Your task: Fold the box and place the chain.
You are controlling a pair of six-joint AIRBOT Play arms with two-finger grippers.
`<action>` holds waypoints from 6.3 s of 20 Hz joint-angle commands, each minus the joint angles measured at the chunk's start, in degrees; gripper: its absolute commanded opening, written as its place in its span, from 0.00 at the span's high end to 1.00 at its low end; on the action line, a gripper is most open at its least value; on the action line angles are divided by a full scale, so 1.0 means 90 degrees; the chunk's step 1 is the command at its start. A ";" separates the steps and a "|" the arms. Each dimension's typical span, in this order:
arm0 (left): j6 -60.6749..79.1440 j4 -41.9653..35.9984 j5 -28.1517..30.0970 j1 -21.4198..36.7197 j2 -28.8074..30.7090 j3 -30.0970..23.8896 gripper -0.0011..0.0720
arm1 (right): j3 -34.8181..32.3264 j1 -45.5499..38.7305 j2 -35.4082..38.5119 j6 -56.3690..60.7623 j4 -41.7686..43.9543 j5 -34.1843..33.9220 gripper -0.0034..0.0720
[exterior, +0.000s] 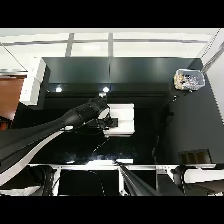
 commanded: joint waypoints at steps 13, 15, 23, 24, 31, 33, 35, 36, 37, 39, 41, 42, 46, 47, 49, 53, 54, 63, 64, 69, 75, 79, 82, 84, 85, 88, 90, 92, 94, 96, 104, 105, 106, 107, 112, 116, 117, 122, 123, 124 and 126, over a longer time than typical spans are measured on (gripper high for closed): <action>0.0002 0.0002 0.0002 0.0005 -0.0002 0.0002 0.95 | 0.0680 -0.0002 0.1032 0.0000 0.1190 -0.3274 0.93; 0.0002 0.0002 0.0002 0.0005 -0.0002 0.0002 0.95 | 0.0680 0.0000 0.1083 -0.0005 0.1387 -0.3264 0.93; 0.0002 0.0002 0.0002 0.0005 -0.0002 0.0002 0.95 | 0.0656 0.0005 0.1829 -0.0916 0.2261 -0.0792 0.93; 0.0002 0.0002 0.0005 0.0005 -0.0002 0.0002 0.95 | 0.0656 0.0005 0.1928 -0.1032 0.2533 -0.0221 0.93; 0.0002 0.0002 0.0002 0.0005 -0.0002 0.0002 0.95 | -0.0903 0.0257 0.2997 -0.1819 0.4048 0.2152 0.93; 0.0002 0.0002 0.0010 0.0005 -0.0002 0.0002 0.95 | -0.1078 0.0520 0.3194 -0.1863 0.4393 0.2166 0.93; 0.0002 0.0002 0.0010 0.0005 -0.0002 0.0002 0.95 | -0.1086 0.0843 0.3228 -0.1863 0.4789 0.2310 0.93; 0.0002 0.0002 0.0010 0.0005 -0.0002 0.0002 0.95 | -0.1083 0.0996 0.3228 -0.1863 0.4959 0.2460 0.93; 0.0002 0.0002 0.0007 0.0005 -0.0002 0.0002 0.95 | -0.1083 0.1112 0.3228 -0.1863 0.5098 0.2625 0.93; 0.0002 0.0005 0.0005 0.0005 -0.0002 0.0002 0.95 | -0.1083 0.1384 0.3228 -0.1860 0.5326 0.2844 0.93; 0.0002 0.0005 0.0010 0.0007 -0.0002 0.0002 0.95 | -0.1083 0.1610 0.3228 -0.1863 0.5625 0.2817 0.93; 0.0002 0.0005 0.0007 0.0007 -0.0002 0.0002 0.95 | -0.1083 0.1705 0.3228 -0.1863 0.5775 0.2803 0.93; 0.0002 0.0005 0.0007 0.0005 -0.0002 0.0002 0.95 | -0.1083 0.2106 0.3228 -0.1860 0.6220 0.2795 0.93; 0.0002 0.0005 0.0007 0.0005 -0.0002 0.0002 0.95 | -0.1083 0.2191 0.3228 -0.1860 0.6292 0.2778 0.93; 0.0002 0.0005 0.0005 0.0005 -0.0002 0.0002 0.95 | -0.1083 0.2346 0.3228 -0.1860 0.6392 0.2698 0.93; 0.0002 0.0005 0.0005 0.0005 -0.0002 0.0002 0.95 | -0.1078 0.2412 0.3230 -0.1863 0.6734 0.2375 0.93; 0.0002 0.0005 0.0005 0.0005 -0.0002 0.0002 0.95 | -0.1078 0.2412 0.3230 -0.1863 0.6858 0.2295 0.93; 0.0002 0.0005 0.0005 0.0005 -0.0002 0.0002 0.95 | -0.1287 0.3033 0.3225 -0.1858 0.5610 0.2380 0.93; 0.0002 0.0005 0.0005 0.0007 -0.0002 0.0002 0.95 | -0.1409 0.3206 0.3225 -0.1792 0.5214 0.2446 0.93; 0.0002 0.0005 0.0005 0.0007 -0.0002 0.0002 0.95 | -0.2555 0.3521 0.3225 -0.1656 0.4721 0.2506 0.93; 0.0005 0.0007 0.0007 0.0007 -0.0002 0.0002 0.95 | -0.4418 0.3621 0.3225 -0.1664 0.4114 0.2319 0.93; 0.0002 0.0005 0.0007 0.0007 -0.0002 0.0002 0.95 | -0.5955 0.4231 0.3223 -0.1664 0.4109 0.1132 0.93; 0.0005 0.0010 0.0010 0.0007 -0.0002 0.0002 0.95 | -0.6754 0.4539 0.3220 -0.1659 0.4017 0.0442 0.93; 0.0005 0.0010 0.0007 0.0007 -0.0002 0.0002 0.95 | -0.7060 0.4636 0.3220 -0.1651 0.4017 0.0316 0.93; 0.0005 0.0010 0.0007 0.0007 -0.0002 0.0002 0.95 | -0.7145 0.4648 0.3223 -0.1647 0.4017 0.0313 0.93; 0.0002 0.0010 0.0007 0.0007 -0.0002 0.0002 0.95 | -0.7159 0.4639 0.3225 -0.1642 0.4075 0.0340 0.93; 0.0002 0.0007 0.0007 0.0007 -0.0002 0.0002 0.95 | -0.7084 0.4612 0.3240 -0.1642 0.4075 0.0406 0.93; 0.0002 0.0007 0.0005 0.0007 -0.0002 0.0002 0.95 | -0.6846 0.4568 0.3317 -0.1642 0.4073 0.0602 0.93; 0.0002 0.0007 0.0005 0.0007 -0.0002 0.0002 0.95 | -0.6414 0.4505 0.3410 -0.1639 0.4085 0.0891 0.93; 0.0002 0.0010 0.0005 0.0007 -0.0002 0.0002 0.95 | -0.5950 0.4493 0.3466 -0.1639 0.4252 0.1144 0.93; 0.0002 0.0010 0.0005 0.0007 -0.0002 0.0002 0.95 | -0.5744 0.4495 0.3466 -0.1982 0.4830 0.1324 0.93; 0.0002 0.0010 0.0005 0.0007 -0.0002 0.0002 0.95 | -0.5775 0.4495 0.3463 -0.1843 0.4439 0.1321 0.93; 0.0002 0.0010 0.0005 0.0007 -0.0002 0.0002 0.95 | -0.5848 0.4495 0.3463 -0.1753 0.4143 0.1311 0.93; 0.0005 0.0010 0.0007 0.0007 -0.0002 0.0002 0.95 | -0.5999 0.4495 0.3463 -0.1693 0.3968 0.1282 0.93; 0.0002 0.0010 0.0007 0.0007 -0.0002 0.0002 0.95 | -0.7179 0.4498 0.3453 -0.1685 0.3932 0.0474 0.93; 0.0002 0.0010 0.0010 0.0007 -0.0002 0.0002 0.95 | -0.7713 0.4714 0.3393 -0.1688 0.3908 -0.0148 0.92; 0.0002 0.0010 0.0010 0.0007 -0.0002 0.0002 0.95 | -0.7781 0.4816 0.3368 -0.1685 0.3776 -0.0330 0.91; 0.0002 0.0007 0.0007 0.0007 -0.0002 0.0002 0.95 | -0.7509 0.4274 0.3453 -0.1613 0.3062 -0.0019 0.49; 0.0002 0.0005 -0.0002 0.0007 -0.0002 0.0000 0.95 | -0.7354 0.3949 0.3585 -0.1613 0.2926 0.0260 0.49; 0.0002 0.0002 0.0002 0.0005 -0.0002 0.0000 0.95 | -0.7220 0.3587 0.3796 -0.1615 0.2744 0.0454 0.49; 0.0002 0.0005 0.0039 0.0005 -0.0002 0.0000 0.95 | -0.7176 0.2968 0.4354 -0.1615 0.2280 0.0474 0.49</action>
